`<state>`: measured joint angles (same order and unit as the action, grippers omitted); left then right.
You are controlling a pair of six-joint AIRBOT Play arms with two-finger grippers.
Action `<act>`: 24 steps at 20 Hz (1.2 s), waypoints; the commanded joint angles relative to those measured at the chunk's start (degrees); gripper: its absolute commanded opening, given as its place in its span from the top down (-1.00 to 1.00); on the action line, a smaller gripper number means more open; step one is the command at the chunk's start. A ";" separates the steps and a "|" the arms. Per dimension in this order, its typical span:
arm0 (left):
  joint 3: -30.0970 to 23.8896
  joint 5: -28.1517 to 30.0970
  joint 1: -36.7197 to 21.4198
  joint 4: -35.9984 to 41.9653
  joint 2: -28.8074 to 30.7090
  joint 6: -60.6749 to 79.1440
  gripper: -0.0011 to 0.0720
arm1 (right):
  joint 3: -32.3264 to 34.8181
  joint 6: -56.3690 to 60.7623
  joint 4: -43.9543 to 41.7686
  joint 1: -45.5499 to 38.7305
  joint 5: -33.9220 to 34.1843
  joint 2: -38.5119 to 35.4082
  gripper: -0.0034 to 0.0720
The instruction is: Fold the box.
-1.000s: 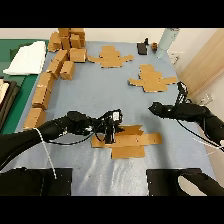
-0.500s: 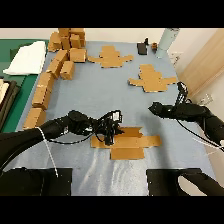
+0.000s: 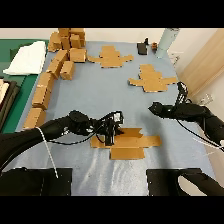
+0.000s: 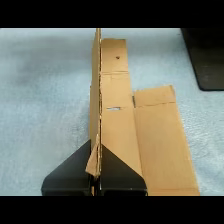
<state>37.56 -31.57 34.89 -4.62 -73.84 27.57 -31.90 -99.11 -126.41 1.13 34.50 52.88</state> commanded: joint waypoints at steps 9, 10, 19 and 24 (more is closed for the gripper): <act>0.70 -0.87 0.02 -0.72 -0.09 -0.46 0.93 | -0.04 0.04 0.87 0.04 4.55 -0.85 0.90; 0.70 -1.44 0.02 -0.72 -0.09 -0.46 0.93 | -0.04 0.09 1.40 0.04 6.01 -1.70 0.90; 0.70 -1.60 0.02 -0.72 -0.11 -0.44 0.93 | -0.02 18.67 20.81 12.57 33.11 -19.06 0.90; 0.70 -1.62 0.02 -0.72 -0.11 -0.44 0.93 | 0.26 28.20 21.00 27.89 41.00 -26.56 0.90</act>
